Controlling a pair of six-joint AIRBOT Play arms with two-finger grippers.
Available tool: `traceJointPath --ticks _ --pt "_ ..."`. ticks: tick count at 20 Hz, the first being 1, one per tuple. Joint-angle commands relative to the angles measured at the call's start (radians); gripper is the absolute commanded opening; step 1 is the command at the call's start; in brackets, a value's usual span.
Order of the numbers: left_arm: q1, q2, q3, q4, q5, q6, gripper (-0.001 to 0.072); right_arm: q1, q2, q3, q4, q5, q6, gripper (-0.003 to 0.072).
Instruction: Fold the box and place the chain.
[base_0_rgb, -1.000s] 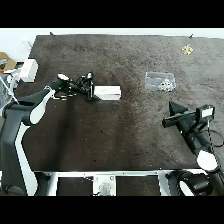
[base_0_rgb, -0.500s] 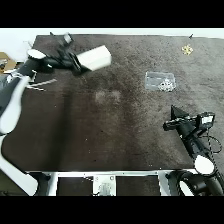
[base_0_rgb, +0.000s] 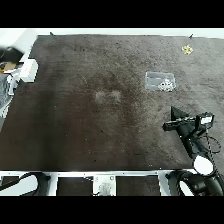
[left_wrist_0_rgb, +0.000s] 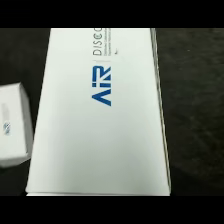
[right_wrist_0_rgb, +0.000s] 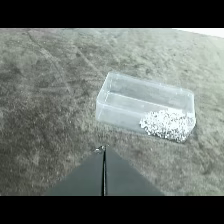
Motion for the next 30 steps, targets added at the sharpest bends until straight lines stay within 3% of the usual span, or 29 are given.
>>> traceJointPath --ticks 1,5,8,12,15,19,30 --pt "0.192 0.098 -0.266 0.037 0.002 -0.074 0.0003 0.001 0.0 -0.025 0.0 0.0 -0.002 0.0" --pt "0.309 0.098 -0.493 0.057 0.061 0.036 0.0003 0.001 0.0 -0.033 0.0 -0.001 -0.002 0.0" --pt "0.309 0.09 -0.567 0.082 0.136 0.042 0.0003 0.001 0.0 -0.033 0.0 -0.001 -0.002 0.0" --pt "0.307 -0.012 -0.563 0.077 0.113 0.172 0.0002 0.0 0.0 -0.033 0.0 -0.008 -0.002 0.0" --pt "0.307 -0.054 -0.563 0.082 0.18 0.181 0.0002 0.0 0.0 -0.033 0.0 -0.008 -0.002 0.0" --pt "0.307 -0.059 -0.563 0.085 0.24 0.219 0.0002 0.0 0.0 -0.033 0.0 -0.008 -0.002 0.0" --pt "0.307 -0.064 -0.563 0.087 0.179 0.27 0.0005 0.0 0.0 -0.033 0.0 -0.007 -0.002 -0.0001"
